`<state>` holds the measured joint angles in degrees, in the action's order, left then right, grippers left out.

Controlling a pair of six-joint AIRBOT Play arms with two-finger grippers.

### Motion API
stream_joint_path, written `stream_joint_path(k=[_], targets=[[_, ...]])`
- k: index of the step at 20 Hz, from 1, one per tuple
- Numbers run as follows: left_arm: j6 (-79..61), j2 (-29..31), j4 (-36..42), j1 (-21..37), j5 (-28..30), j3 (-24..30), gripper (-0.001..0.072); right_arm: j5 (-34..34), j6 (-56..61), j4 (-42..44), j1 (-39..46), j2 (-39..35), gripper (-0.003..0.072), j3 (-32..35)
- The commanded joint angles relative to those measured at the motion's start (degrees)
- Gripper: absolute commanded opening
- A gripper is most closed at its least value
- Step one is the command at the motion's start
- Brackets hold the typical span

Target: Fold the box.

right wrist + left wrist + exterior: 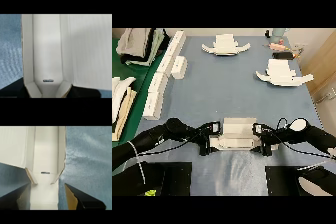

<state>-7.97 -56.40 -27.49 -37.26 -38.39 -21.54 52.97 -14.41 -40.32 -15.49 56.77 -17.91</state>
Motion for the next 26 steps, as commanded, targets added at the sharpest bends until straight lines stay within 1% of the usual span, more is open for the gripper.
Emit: stream_joint_path(k=[1, 4, 5, 7, 8, 13, 14, 15, 17, 21, 22, 23, 24, 26], targets=[[-0.4, -1.2, 2.1, -1.0, 2.3, 0.0, 0.0661, 0.0, 0.0, 0.0, 0.0, 0.0, 0.0545, 0.0], [-0.5, -1.2, 3.8, -1.0, 2.3, 0.0, 0.0660, 0.0, 0.0, 0.0, 0.0, 0.0, 0.0545, 0.0], [-1.2, -1.2, 4.7, -1.5, 2.5, 0.0, 0.0645, 0.0, 0.0, 0.0, 0.0, 0.0, 0.0545, 0.0], [-3.5, -1.2, 5.6, -2.9, 2.5, 0.0, 0.0440, 0.0, 0.0, 0.0, 0.0, 0.0, 0.0546, 0.0], [-3.9, -1.4, 5.6, -3.7, 2.6, 0.0, 0.0405, 0.0, 0.0, 0.0, 0.0, 0.0, 0.0545, 0.0], [-4.3, -3.9, 6.1, -4.6, 4.4, -0.2, 0.0398, 0.0, 0.0, 0.0, 0.0, 0.0, 0.0546, 0.0], [-4.5, -4.0, 6.1, -4.6, 4.4, -0.5, 0.0263, 0.0, 0.0, 0.0, 0.0, 0.0, 0.0545, 0.0], [-4.8, -4.0, 6.1, -4.9, 4.8, -0.8, 0.0237, 0.0, 0.0, 0.0, 0.0, 0.0, 0.0545, 0.0], [-4.9, -4.0, 6.1, -5.2, 5.9, -1.1, 0.0237, 0.0, 0.0, 0.0, 0.0, 0.0, 0.0546, 0.0], [-4.9, -4.0, 5.5, -5.3, 5.3, -1.1, 0.0239, 0.0, 0.0, 0.0, 0.0, 0.0, 0.0545, 0.0], [-4.6, -4.0, 5.1, -5.3, 4.6, -1.1, 0.0301, 0.0, 0.0, 0.0, 0.0, 0.0, 0.0545, 0.0], [-4.6, -4.0, 5.1, -5.3, 3.7, -1.1, 0.0493, 0.0, 0.0, 0.0, 0.0, 0.0, 0.0545, 0.0], [-4.3, -4.0, 5.1, -5.3, 3.3, -1.1, 0.0552, 0.0, 0.0, 0.0, 0.0, 0.0, 0.0545, 0.0], [-1.9, -3.6, 2.1, -5.1, 3.3, -1.1, 0.0552, 0.0, 0.0, 0.0, 0.0, 0.0, 0.0545, 0.0]])
